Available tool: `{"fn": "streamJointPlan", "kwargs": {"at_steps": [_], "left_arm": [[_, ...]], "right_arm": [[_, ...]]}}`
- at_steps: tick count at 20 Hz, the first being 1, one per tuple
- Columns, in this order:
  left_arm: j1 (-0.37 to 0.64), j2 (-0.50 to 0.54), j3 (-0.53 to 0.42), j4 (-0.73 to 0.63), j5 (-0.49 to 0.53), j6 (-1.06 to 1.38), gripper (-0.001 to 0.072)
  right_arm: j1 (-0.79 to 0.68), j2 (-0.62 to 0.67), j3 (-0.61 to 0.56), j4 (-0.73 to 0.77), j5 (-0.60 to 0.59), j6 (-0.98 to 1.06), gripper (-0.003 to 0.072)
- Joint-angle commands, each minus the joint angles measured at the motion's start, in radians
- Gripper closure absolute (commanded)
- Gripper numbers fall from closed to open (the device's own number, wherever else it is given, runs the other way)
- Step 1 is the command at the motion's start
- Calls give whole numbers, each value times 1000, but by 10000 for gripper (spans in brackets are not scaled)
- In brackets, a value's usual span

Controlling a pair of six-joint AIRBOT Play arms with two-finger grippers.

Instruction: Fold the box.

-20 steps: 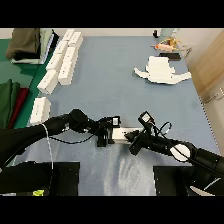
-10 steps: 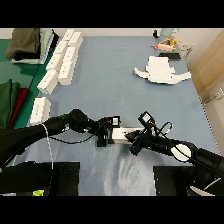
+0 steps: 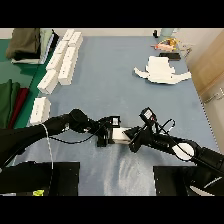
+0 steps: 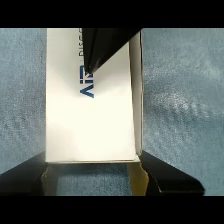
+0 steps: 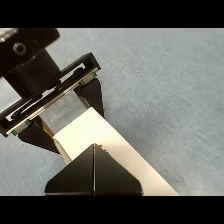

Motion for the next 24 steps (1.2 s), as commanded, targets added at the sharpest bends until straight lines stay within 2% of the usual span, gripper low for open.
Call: {"fn": "streamJointPlan", "kwargs": {"at_steps": [1, 4, 6, 8, 10, 13, 15, 17, 19, 24], "left_arm": [[0, -1, 1, 1, 0, 2, 287], [0, -1, 1, 1, 0, 2, 287], [0, -1, 1, 1, 0, 2, 287], [0, -1, 1, 1, 1, 1, 287], [0, -1, 1, 1, 0, 2, 287], [0, -1, 1, 1, 0, 2, 287], [0, -1, 1, 1, 0, 1, 287], [0, -1, 1, 1, 2, 2, 287], [0, -1, 1, 1, 1, 2, 287], [0, 0, 2, -3, 1, -30, 287]], "right_arm": [[1, -5, 2, 2, 5, 0, 685], [0, -6, 11, -8, 6, 0, 685], [-25, -11, 50, -35, 78, 2, 685], [-82, -45, 123, -161, 179, 131, 685], [-158, -107, 243, -398, 322, 363, 685], [-255, -240, 479, -783, 660, 699, 685], [-300, -327, 618, -924, 881, 848, 685], [-326, -386, 702, -963, 1006, 935, 685], [-332, -414, 728, -962, 1033, 1003, 684], [-331, -428, 727, -952, 1012, 1091, 684]]}}
